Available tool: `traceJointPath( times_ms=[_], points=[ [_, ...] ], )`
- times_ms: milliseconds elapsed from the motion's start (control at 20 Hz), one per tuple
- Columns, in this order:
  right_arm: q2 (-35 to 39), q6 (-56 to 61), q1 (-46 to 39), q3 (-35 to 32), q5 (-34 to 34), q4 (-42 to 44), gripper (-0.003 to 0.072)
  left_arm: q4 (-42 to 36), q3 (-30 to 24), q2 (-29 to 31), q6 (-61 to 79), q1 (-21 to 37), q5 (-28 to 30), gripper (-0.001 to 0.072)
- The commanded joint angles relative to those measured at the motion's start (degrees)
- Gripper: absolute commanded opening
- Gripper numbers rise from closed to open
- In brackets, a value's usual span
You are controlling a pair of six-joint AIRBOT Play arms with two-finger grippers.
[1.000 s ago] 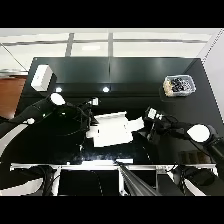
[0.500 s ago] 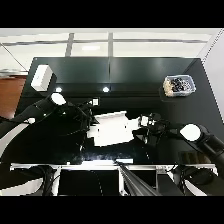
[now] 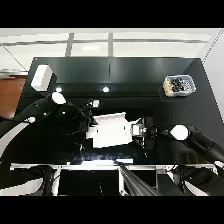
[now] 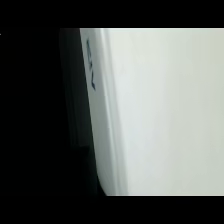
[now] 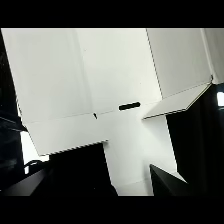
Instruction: Fold the box and place the chain.
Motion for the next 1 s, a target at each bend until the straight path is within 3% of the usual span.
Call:
traceJointPath(
  times_ms=[0,250,500,950],
  points=[
    [-0.4,-0.2,0.3,0.0,1.5,-1.1,0.0712,0.1,0.1,-0.5,1.0,0.0,-0.6,0.0031],
    [-2.2,-0.7,4.0,0.0,1.9,1.2,0.0713,0.1,0.1,-0.5,1.0,0.0,-0.6,0.0031],
    [-5.3,0.0,10.6,0.0,-7.8,3.2,0.0712,0.1,0.1,-0.5,1.0,0.0,-0.6,0.0031],
    [-5.8,8.9,12.7,1.3,-13.9,5.5,0.0713,0.1,0.1,-0.5,1.0,0.0,-0.5,0.0029]
  ],
)
